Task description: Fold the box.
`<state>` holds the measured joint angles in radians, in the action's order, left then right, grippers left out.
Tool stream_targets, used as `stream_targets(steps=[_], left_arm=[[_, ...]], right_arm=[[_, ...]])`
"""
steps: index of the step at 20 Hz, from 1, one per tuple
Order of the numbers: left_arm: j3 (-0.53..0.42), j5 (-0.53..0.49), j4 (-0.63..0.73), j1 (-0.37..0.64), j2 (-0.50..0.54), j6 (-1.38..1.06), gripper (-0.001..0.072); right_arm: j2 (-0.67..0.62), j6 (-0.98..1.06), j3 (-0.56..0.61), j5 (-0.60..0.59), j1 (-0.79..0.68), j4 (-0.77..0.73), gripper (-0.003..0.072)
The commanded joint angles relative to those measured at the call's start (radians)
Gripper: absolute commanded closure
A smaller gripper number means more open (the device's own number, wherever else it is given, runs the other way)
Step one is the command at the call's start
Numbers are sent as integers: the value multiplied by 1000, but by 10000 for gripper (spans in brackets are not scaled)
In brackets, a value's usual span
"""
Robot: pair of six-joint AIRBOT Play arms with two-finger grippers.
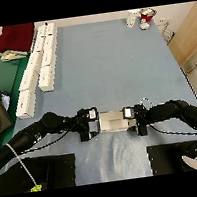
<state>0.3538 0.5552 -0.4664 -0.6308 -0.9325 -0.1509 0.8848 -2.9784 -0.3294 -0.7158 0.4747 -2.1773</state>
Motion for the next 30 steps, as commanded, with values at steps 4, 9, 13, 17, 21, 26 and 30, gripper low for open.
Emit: stream_targets(steps=[4, 9, 13, 17, 21, 26, 30], left_arm=[[6, -24, 67, -13, -66, -71, 20], [19, -24, 118, -42, -95, -116, 20], [38, -23, 175, -44, -136, -156, 21], [42, -19, 174, -51, -164, -166, 21], [44, -22, 174, -51, -166, -167, 21], [45, -26, 172, -68, -168, -183, 22], [56, -25, 167, -68, -180, -177, 22]], right_arm=[[-1, 0, 0, 0, 1, 0, 232], [-1, 0, 0, 0, 1, 0, 232], [-1, 0, 0, 0, 1, 0, 232], [-1, 0, 0, 0, 1, 0, 232], [-1, 0, 0, 0, 1, 0, 232], [-1, 0, 0, 0, 1, 0, 232], [-1, 0, 0, 0, 1, 0, 232]])
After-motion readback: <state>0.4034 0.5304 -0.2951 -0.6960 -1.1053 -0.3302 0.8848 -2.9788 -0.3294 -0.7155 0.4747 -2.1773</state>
